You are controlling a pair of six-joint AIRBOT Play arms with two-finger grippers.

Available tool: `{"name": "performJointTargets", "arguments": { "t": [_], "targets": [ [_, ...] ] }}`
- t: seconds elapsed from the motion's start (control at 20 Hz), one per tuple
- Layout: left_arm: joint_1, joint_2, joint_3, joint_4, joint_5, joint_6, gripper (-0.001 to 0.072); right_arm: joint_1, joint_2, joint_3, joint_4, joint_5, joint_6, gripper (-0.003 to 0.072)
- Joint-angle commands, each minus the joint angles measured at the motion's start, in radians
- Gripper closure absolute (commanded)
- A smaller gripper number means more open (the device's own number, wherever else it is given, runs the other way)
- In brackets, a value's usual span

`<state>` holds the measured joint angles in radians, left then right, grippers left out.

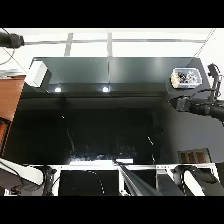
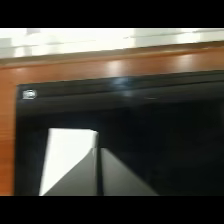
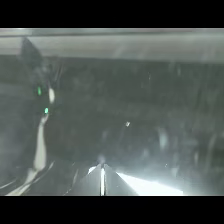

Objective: Fold the box and place the chain.

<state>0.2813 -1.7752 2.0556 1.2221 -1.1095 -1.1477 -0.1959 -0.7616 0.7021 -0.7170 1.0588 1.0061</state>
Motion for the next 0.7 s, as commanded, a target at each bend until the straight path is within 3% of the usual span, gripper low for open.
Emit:
{"name": "performJointTargets", "arguments": {
  "t": [0.0,0.05,0.15,0.3,0.4,0.5,0.6,0.65],
  "targets": [
    [-0.041,0.205,-0.086,-0.104,-0.192,-0.056,0.0688,0.103,-0.013,0.001,-0.066,-0.167,-0.037,0.0670],
    [-0.071,0.285,-0.172,-0.104,-0.177,-0.061,0.0688,0.145,-0.021,0.002,-0.108,-0.200,0.001,0.0670],
    [-0.148,0.500,-0.449,-0.105,-0.038,-0.061,0.0688,0.213,-0.037,0.002,-0.213,-0.234,0.063,0.0670],
    [-0.294,0.871,-1.023,-0.095,0.300,-0.060,0.0686,0.246,-0.041,0.001,-0.397,-0.237,0.069,0.0670],
    [-0.362,1.059,-1.338,-0.052,0.420,-0.065,0.0686,0.246,-0.041,-0.009,-0.498,-0.297,0.075,0.0670],
    [-0.378,1.172,-1.495,-0.001,0.425,-0.071,0.0686,0.233,-0.041,-0.054,-0.513,-0.411,0.120,0.0670],
    [-0.357,1.212,-1.529,0.031,0.422,-0.143,0.0684,0.214,-0.041,-0.101,-0.515,-0.471,0.188,0.0670],
    [-0.345,1.215,-1.528,0.025,0.426,-0.146,0.0682,0.208,-0.041,-0.108,-0.514,-0.441,0.187,0.0670]
  ]
}}
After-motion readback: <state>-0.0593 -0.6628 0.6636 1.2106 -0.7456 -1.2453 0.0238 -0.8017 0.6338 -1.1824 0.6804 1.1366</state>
